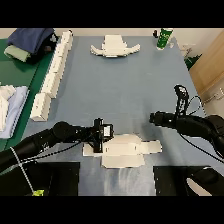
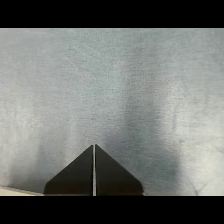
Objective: Fold the box.
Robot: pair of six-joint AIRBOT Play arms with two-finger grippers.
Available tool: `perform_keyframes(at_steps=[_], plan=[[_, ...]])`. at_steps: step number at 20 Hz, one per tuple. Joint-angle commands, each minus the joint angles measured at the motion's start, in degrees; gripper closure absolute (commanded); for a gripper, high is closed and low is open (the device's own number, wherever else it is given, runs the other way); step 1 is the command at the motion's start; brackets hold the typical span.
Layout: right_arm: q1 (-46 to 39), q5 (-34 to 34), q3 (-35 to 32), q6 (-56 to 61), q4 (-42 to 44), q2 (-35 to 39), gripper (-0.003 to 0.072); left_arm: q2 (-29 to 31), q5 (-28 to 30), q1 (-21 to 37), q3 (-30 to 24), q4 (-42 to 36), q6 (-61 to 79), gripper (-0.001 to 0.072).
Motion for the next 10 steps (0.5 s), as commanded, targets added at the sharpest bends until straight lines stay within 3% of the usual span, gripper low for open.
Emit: perform_keyframes(at_steps=[1, 4, 10], plan=[[0.0, -0.3, 0.0, 0.0, 0.3, 0.0, 0.067, 1.6, 3.5, 0.0, 0.0, 0.0, 1.8, 0.0695], [0.0, -0.2, 0.0, 0.0, 0.3, 0.0, 0.0671, 2.0, 12.3, 0.0, 0.3, 0.1, 6.5, 0.0695], [0.0, -0.3, 0.0, 0.0, 0.5, 0.0, 0.0671, 2.8, 10.9, -3.0, 0.0, -1.8, 10.1, 0.0697]])
